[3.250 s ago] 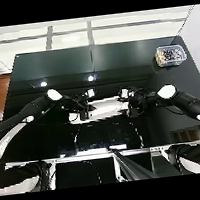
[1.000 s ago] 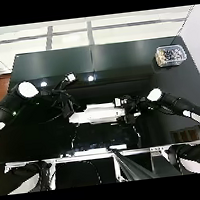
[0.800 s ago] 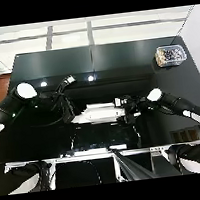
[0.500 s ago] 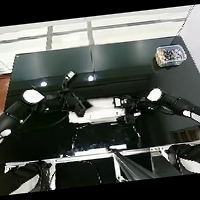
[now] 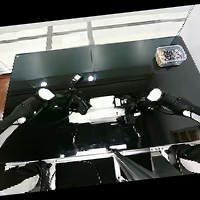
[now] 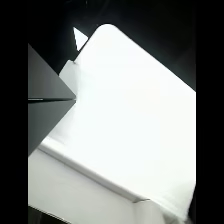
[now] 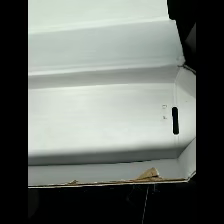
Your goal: Fold the box and place the chain.
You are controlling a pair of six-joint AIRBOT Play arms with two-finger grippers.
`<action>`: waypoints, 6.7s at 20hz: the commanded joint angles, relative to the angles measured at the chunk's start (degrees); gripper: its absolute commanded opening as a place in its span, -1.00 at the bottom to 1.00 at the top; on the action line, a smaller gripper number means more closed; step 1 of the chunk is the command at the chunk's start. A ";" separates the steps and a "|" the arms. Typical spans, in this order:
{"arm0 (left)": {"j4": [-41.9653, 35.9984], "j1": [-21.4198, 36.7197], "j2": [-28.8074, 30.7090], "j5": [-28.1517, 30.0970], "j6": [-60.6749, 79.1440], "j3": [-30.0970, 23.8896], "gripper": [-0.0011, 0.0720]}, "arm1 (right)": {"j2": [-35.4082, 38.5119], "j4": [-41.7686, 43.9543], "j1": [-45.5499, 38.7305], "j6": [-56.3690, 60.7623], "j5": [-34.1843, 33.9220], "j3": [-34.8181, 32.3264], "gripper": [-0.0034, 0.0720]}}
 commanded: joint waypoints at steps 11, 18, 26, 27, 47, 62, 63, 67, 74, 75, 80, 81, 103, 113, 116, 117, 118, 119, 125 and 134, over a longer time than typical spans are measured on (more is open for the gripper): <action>10.93 8.20 15.47 -8.72 -1.51 -6.45 -0.85 | -0.02 0.04 0.04 0.09 -0.13 -0.02 0.26; 12.55 2.32 13.81 3.26 31.12 -10.08 0.97 | -0.02 0.04 0.04 0.07 -0.13 -0.02 0.26; 11.21 -3.78 11.87 4.57 28.35 -10.05 0.46 | -0.02 0.04 0.04 0.09 -0.15 -0.02 0.26; 10.27 -4.04 11.85 4.74 28.37 -10.05 0.07 | -0.02 0.04 0.04 0.09 -0.15 -0.02 0.26; -5.77 -6.32 7.98 8.31 30.60 -10.08 -0.43 | -0.02 0.04 0.04 0.07 -0.15 -0.02 0.26; -5.25 -6.73 8.00 7.67 30.80 -10.05 -0.47 | -0.02 0.04 0.04 0.09 -0.15 -0.02 0.26; -3.67 -6.62 8.09 7.63 30.62 -9.86 -0.48 | -0.02 0.04 0.04 0.09 -0.15 -0.02 0.26; 13.62 -5.55 11.80 4.81 12.68 -7.21 -0.89 | -0.02 0.07 0.04 0.09 -0.15 -0.02 0.26; 33.55 11.69 24.79 -2.51 -32.28 -6.16 -0.90 | -0.02 0.07 0.04 0.09 -0.15 -0.02 0.26; 32.20 15.89 24.90 -5.05 -40.28 -6.21 -0.90 | -0.02 0.07 0.04 0.09 -0.15 -0.02 0.26; 13.53 29.99 16.96 -21.55 -45.35 -11.34 -0.90 | -0.02 0.04 0.04 0.09 -0.15 -0.02 0.26; 9.70 30.18 14.60 -21.84 -42.27 -12.57 -0.90 | -0.02 0.07 0.04 0.09 -0.15 -0.02 0.26; -7.06 12.63 2.58 -20.50 -26.88 -6.54 0.54 | -0.02 0.04 0.04 0.09 -0.15 -0.02 0.26; 9.79 1.81 2.60 -15.65 -48.04 1.88 0.13 | -0.02 0.04 0.04 0.07 -0.13 -0.02 0.26; 13.84 -0.92 2.60 -13.88 -52.70 3.85 0.13 | -0.02 0.04 0.04 0.07 -0.11 -0.02 0.26; 14.40 -1.57 2.60 -13.18 -53.94 4.26 0.13 | -0.02 0.02 0.04 0.07 -0.11 -0.02 0.26; 14.43 -2.05 2.60 -12.57 -54.31 4.46 0.13 | -0.02 0.02 0.04 0.07 -0.13 -0.02 0.26; 14.43 -2.51 2.60 -12.24 -54.53 4.66 0.13 | -0.02 0.02 0.04 0.07 -0.11 -0.02 0.26; 19.89 -5.03 2.60 -10.51 -61.79 4.70 0.13 | -0.02 0.04 0.04 0.07 -0.13 -0.02 0.26; 27.93 -10.75 2.58 -7.43 -72.32 4.98 -0.03 | -0.02 0.04 0.04 0.07 -0.13 -0.02 0.26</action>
